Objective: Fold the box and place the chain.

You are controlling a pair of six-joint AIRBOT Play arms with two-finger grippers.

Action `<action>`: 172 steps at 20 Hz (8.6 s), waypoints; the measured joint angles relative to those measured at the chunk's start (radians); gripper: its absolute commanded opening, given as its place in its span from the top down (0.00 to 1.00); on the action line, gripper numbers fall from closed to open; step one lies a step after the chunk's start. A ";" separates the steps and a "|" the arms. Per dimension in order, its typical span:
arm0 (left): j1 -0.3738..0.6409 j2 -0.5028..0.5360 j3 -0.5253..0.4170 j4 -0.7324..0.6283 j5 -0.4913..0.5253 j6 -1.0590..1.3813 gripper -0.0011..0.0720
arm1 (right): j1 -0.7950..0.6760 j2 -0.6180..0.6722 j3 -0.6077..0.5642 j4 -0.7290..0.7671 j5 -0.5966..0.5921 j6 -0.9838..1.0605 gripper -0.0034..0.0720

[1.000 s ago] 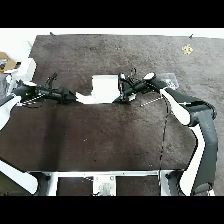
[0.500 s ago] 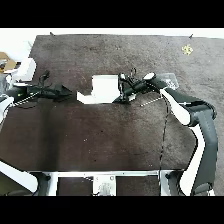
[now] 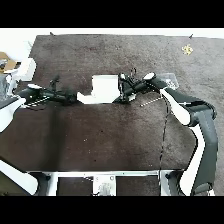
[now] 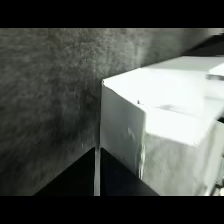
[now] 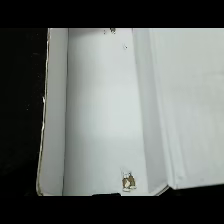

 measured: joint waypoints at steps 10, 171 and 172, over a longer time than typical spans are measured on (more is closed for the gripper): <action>-0.077 -0.001 0.017 -0.065 0.050 -0.019 0.70 | 0.000 0.000 0.000 0.000 0.000 0.000 0.37; -0.118 -0.241 0.388 -0.037 -0.238 1.389 0.02 | 0.000 0.000 0.000 0.000 0.000 0.000 0.37; -0.124 -0.241 0.388 -0.039 -0.230 1.391 0.02 | 0.000 0.000 0.000 0.000 0.000 0.000 0.37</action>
